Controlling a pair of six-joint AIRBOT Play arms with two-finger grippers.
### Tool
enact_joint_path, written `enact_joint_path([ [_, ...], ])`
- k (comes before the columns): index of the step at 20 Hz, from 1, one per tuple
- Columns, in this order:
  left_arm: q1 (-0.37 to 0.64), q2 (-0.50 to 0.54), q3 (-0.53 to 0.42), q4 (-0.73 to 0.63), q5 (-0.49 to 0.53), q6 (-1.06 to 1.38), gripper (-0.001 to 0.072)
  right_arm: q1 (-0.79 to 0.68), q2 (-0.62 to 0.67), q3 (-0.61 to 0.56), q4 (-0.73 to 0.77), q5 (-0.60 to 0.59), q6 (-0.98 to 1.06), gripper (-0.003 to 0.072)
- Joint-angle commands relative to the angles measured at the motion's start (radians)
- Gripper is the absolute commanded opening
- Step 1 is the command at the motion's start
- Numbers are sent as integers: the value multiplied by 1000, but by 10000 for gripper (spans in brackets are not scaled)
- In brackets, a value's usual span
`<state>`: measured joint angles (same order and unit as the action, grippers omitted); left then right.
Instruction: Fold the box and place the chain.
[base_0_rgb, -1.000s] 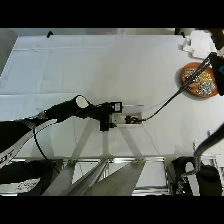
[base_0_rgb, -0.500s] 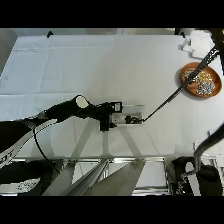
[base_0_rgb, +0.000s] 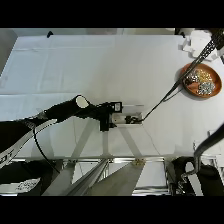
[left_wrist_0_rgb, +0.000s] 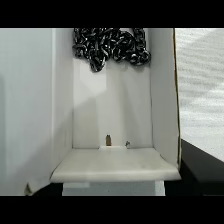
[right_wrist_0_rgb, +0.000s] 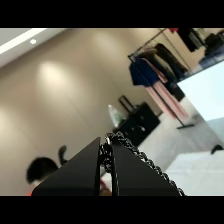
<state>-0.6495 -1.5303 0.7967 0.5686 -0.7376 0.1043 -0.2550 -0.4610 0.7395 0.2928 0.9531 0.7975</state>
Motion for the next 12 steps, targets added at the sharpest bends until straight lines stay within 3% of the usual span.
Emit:
enact_joint_path([
  [1,0,0,0,0,0,0,434,40,-38,1,106,30,-62,17],
  [3,0,0,0,0,0,0,434,116,-63,1,63,32,-100,18],
  [8,0,0,0,0,0,0,434,269,-165,1,-285,31,-79,18],
  [12,0,0,0,0,0,0,434,281,-230,1,-364,49,-68,19],
])
